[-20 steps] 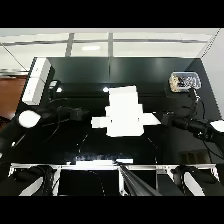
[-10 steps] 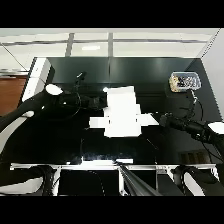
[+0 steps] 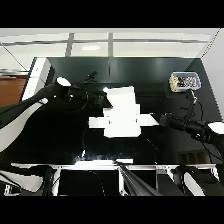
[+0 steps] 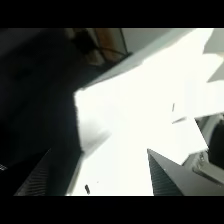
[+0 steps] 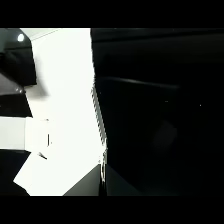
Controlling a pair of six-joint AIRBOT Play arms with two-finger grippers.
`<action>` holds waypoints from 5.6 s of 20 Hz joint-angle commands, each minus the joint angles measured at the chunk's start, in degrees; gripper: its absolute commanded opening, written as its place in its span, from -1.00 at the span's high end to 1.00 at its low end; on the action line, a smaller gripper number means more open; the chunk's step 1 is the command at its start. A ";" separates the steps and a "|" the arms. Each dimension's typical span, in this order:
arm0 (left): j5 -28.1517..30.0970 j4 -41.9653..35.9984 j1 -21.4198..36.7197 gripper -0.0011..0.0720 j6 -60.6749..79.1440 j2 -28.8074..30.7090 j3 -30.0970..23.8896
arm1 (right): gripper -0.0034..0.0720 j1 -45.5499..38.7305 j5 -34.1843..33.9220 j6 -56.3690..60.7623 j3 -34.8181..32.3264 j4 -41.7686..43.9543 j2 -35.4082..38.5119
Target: Fold the box and place the chain.
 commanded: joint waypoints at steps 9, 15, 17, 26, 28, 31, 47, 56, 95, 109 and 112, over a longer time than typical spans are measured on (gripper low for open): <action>-14.58 -2.78 0.42 -0.56 17.79 -8.35 5.49 | 0.89 0.04 0.74 0.15 -0.04 -0.63 0.04; -23.28 -1.99 -0.50 0.08 17.59 -14.32 11.91 | 0.89 0.04 1.09 0.17 -0.04 -1.31 0.04; -23.63 0.28 -0.98 0.65 17.81 -14.32 12.04 | 0.89 0.04 1.09 0.15 -0.04 -1.31 0.04; -21.73 5.01 -3.54 0.92 18.16 -7.63 10.95 | -0.92 -1.38 11.89 3.56 11.54 -24.37 0.04; -19.82 5.03 -6.19 0.92 21.49 -3.08 8.48 | -0.92 -1.38 15.72 3.56 16.76 -30.29 0.04; -8.20 5.01 -8.83 0.92 26.05 5.27 1.79 | -0.92 -1.36 15.91 1.60 19.65 -31.76 0.04; 14.67 11.23 -13.75 0.91 54.64 10.75 -10.56 | -0.92 10.99 5.33 -18.62 10.03 -31.76 -1.01; 14.45 12.11 -13.73 0.90 54.66 10.67 -12.74 | -0.92 19.69 -2.12 -22.23 2.21 -31.82 -1.01; 13.86 12.50 -13.70 0.90 54.66 10.36 -12.50 | -0.92 26.58 -11.28 -42.18 5.33 -11.87 -10.47; 13.86 12.50 -13.70 0.90 54.66 10.36 -12.50 | -0.91 25.18 -8.28 -53.70 5.35 -11.13 -20.94; 13.88 12.50 -13.70 0.90 54.66 10.36 -12.50 | -0.85 25.18 -8.33 -53.70 5.38 -11.15 -20.94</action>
